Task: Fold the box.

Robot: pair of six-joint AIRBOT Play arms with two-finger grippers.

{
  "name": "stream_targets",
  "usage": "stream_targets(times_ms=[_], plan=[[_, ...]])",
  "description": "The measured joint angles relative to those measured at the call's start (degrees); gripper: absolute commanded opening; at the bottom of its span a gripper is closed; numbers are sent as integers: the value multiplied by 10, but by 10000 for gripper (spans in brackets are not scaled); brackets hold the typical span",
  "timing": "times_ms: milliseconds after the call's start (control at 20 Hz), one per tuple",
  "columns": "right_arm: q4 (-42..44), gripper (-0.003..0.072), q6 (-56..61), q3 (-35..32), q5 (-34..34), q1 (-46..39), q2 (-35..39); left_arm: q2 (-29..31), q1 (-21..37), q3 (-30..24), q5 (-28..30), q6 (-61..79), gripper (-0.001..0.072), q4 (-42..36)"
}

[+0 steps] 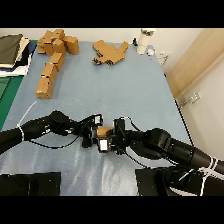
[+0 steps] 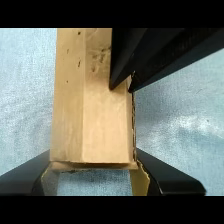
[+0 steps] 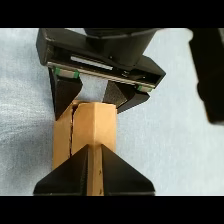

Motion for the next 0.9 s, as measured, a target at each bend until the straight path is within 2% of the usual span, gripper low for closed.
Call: stream_targets(times_ms=[150,650,800,850,900], plan=[[6,94,0,0,-6,0,-1,0,0,0,0,0,552,0],[28,95,1,0,-30,10,-2,0,0,0,0,0,553,0],[30,95,51,4,-36,12,12,0,0,0,0,0,552,0],[32,80,89,6,-39,13,21,0,0,0,0,0,552,0],[35,3,142,9,-41,13,33,0,0,0,0,0,552,0]])
